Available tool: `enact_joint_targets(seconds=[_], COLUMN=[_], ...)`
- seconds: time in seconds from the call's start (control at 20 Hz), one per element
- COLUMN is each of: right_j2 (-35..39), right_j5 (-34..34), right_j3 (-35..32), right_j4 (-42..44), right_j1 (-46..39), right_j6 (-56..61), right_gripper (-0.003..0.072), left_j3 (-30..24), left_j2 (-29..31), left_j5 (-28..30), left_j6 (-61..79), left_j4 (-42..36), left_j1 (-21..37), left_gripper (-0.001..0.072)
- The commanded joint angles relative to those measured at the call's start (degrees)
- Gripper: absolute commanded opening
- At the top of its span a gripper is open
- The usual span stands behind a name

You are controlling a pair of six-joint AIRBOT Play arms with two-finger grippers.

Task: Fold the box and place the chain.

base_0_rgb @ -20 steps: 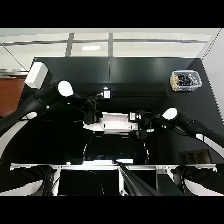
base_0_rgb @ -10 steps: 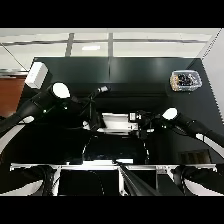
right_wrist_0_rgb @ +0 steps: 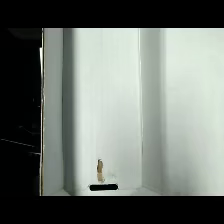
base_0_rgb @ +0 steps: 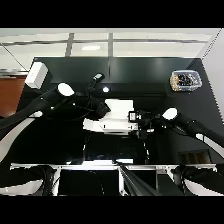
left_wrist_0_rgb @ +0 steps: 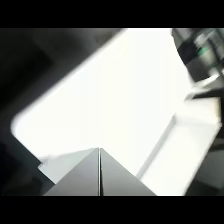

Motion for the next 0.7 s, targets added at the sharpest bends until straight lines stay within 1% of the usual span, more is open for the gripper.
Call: enact_joint_targets(seconds=[0.0, 0.15, 0.25, 0.35, 0.45, 0.55, 0.6, 0.65], right_j2=[0.0, 0.0, 0.0, 0.0, 0.0, 0.0, 0.0, 0.0], right_j5=[0.0, 0.0, 0.0, 0.0, 0.0, 0.0, 0.0, -0.1], right_j3=[0.0, 0.0, 0.0, 0.0, 0.0, 0.0, 0.0, 0.0], right_j4=[0.0, 0.0, 0.0, 0.0, 0.0, 0.0, 0.0, 0.0], right_j1=[0.0, 0.0, 0.0, 0.0, 0.0, 0.0, 0.0, 0.0], right_j6=[0.0, 0.0, 0.0, 0.0, 0.0, 0.0, 0.0, 0.0], right_gripper=[0.0201, 0.0201, 0.0201, 0.0201, 0.0201, 0.0201, 0.0201, 0.0201], left_j3=[0.6, 2.4, 5.6, 9.0, 10.3, 10.0, 9.1, 7.2], left_j2=[-4.3, -5.2, -4.6, -2.5, 1.7, 7.6, 10.8, 14.4], left_j5=[-3.4, -5.4, -6.4, -8.5, -10.0, -11.7, -11.3, -10.0], left_j6=[-0.2, 0.0, -0.6, -1.6, -4.3, -9.8, -11.2, -9.9], left_j4=[1.2, 2.2, 5.6, 9.5, 14.7, 22.0, 23.9, 23.6], left_j1=[-0.4, -0.3, -0.1, 0.7, 2.0, 3.9, 5.2, 6.9], left_gripper=[0.0021, 0.0021, 0.0020, 0.0020, 0.0021, 0.0020, 0.0020, 0.0020])
